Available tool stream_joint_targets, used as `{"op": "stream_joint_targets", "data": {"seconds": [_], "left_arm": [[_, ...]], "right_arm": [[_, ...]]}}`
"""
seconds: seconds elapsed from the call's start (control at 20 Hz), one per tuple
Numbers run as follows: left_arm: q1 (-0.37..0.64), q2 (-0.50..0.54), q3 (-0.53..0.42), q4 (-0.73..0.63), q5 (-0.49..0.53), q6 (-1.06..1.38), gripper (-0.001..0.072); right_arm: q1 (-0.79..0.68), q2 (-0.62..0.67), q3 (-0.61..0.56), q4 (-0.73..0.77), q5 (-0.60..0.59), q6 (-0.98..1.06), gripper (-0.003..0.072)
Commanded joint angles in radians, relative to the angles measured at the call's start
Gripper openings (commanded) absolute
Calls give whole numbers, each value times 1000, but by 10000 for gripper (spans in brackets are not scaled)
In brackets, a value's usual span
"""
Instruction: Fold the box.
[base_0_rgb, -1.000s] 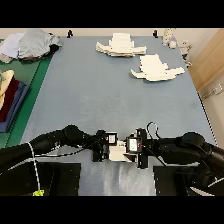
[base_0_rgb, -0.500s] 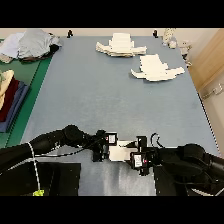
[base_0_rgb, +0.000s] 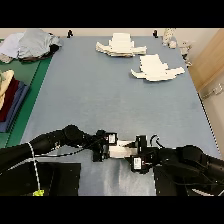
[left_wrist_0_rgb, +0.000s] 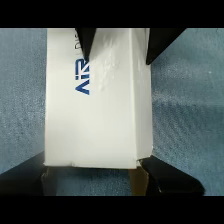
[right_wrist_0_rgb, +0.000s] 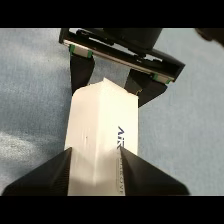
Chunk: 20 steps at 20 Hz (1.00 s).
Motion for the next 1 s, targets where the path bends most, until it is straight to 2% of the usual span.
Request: {"op": "stream_joint_targets", "data": {"seconds": [0.0,0.95], "left_arm": [[1,0,0,1,0,1,473],[1,0,0,1,0,1,474]], "right_arm": [[0,-3,-1,-20,17,0,412],[-2,55,19,-71,28,0,412]]}}
